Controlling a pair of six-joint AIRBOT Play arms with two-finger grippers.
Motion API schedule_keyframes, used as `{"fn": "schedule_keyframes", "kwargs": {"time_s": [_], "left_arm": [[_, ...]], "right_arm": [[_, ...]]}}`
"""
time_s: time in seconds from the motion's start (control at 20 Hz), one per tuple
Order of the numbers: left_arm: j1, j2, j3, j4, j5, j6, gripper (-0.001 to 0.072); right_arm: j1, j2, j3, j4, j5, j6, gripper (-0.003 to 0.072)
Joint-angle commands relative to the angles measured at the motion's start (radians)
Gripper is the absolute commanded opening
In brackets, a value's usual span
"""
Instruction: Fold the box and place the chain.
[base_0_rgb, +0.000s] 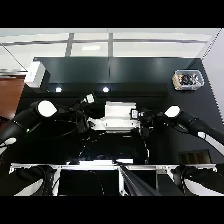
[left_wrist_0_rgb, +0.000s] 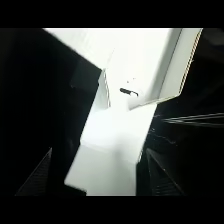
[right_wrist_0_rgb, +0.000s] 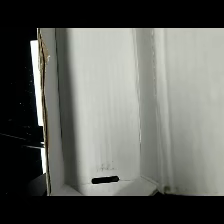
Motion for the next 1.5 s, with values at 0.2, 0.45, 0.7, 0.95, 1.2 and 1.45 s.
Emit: {"fn": "schedule_keyframes", "kwargs": {"time_s": [0.2,0.45,0.7,0.95,1.2,1.45], "left_arm": [[-0.092,-0.09,0.024,0.027,0.1,0.209,0.0693],[-0.093,-0.128,0.025,-0.049,-0.01,0.208,0.0636],[-0.092,-0.139,0.025,-0.197,0.022,0.208,0.0482],[-0.092,-0.139,0.024,-0.202,0.018,0.208,0.0263],[-0.092,-0.162,0.024,-0.277,0.029,0.209,0.0263],[-0.092,-0.229,0.025,-0.42,0.074,0.261,0.0264]], "right_arm": [[0.001,-0.001,0.0,0.0,0.0,0.0,0.0476],[0.001,0.0,0.0,0.0,0.0,0.0,0.0477],[0.001,-0.001,0.0,0.0,0.001,0.0,0.0477],[0.001,0.0,0.0,0.0,0.0,0.0,0.0477],[0.001,-0.001,0.0,0.0,0.0,0.0,0.0477],[0.001,-0.001,0.0,0.0,0.0,0.0,0.0477]]}}
